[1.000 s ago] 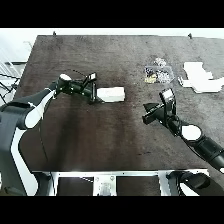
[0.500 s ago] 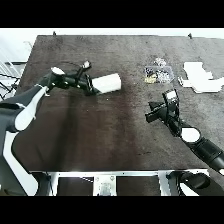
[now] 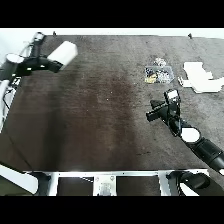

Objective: Fold the box and place the chain.

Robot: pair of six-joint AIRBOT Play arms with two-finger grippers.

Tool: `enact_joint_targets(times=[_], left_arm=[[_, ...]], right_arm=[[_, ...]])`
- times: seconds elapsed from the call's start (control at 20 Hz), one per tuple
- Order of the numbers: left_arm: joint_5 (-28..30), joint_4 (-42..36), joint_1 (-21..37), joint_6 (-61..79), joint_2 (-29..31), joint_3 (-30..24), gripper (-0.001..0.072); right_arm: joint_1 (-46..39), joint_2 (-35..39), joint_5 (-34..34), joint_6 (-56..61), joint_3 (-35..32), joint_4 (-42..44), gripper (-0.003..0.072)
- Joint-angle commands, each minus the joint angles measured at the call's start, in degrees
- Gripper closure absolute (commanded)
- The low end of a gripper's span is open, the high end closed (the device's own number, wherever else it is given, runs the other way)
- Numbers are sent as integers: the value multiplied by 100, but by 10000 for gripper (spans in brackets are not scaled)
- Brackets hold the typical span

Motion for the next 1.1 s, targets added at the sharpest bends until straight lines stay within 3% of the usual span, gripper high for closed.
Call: enact_joint_targets(times=[0.0, 0.25, 0.65, 1.05], left_arm=[[267, 520, 949, -922, -9, 2, 693], [498, 516, 1685, -962, -396, 2, 693], [1327, 452, 1696, -323, -1019, 4, 691], [1272, 186, 1690, -11, -1340, 15, 690]], right_arm=[[0, 2, -11, 13, 0, 2, 675], [0, 2, -11, 22, 0, 20, 675], [0, 2, -9, 70, -2, 24, 675], [0, 2, -11, 199, -140, 22, 675]])
